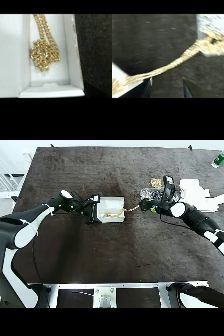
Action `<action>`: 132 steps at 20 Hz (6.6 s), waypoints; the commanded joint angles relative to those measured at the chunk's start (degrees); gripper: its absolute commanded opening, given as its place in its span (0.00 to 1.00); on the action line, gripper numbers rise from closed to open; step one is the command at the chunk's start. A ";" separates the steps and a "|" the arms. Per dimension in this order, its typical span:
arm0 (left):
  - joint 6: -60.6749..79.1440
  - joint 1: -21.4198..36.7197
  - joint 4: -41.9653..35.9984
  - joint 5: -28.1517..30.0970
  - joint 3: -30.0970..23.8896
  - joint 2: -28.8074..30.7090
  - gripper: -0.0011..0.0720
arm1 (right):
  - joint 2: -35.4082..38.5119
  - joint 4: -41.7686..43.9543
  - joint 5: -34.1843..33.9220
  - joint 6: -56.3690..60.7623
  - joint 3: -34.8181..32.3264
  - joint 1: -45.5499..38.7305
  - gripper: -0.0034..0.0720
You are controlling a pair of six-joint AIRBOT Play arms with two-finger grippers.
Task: Fold the box and place the chain.
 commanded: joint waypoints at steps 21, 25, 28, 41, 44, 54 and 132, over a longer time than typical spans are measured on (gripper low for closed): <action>0.02 0.00 0.00 0.04 -0.02 0.00 0.59 | -16.74 11.39 -11.04 0.50 11.21 2.03 0.06; 0.02 0.00 0.00 0.04 -0.02 0.00 0.59 | -6.54 11.30 -4.42 -4.39 11.21 5.66 0.06; 0.02 0.00 0.00 0.04 -0.02 0.00 0.59 | 1.27 11.30 -2.49 -7.19 11.21 9.46 0.06; 0.02 0.00 0.00 0.02 -0.02 0.00 0.59 | 8.79 11.15 -2.19 -6.32 11.28 24.98 0.06; 0.00 0.00 0.00 0.02 -0.02 0.00 0.59 | 8.79 11.10 -2.19 -5.35 11.26 26.34 0.06; 0.00 0.00 0.00 0.02 -0.02 0.00 0.59 | -1.29 10.93 -2.19 -5.40 11.21 26.71 0.06; -0.42 0.00 0.02 0.33 -0.02 0.00 0.59 | -6.21 9.51 2.23 -11.39 11.98 18.36 0.61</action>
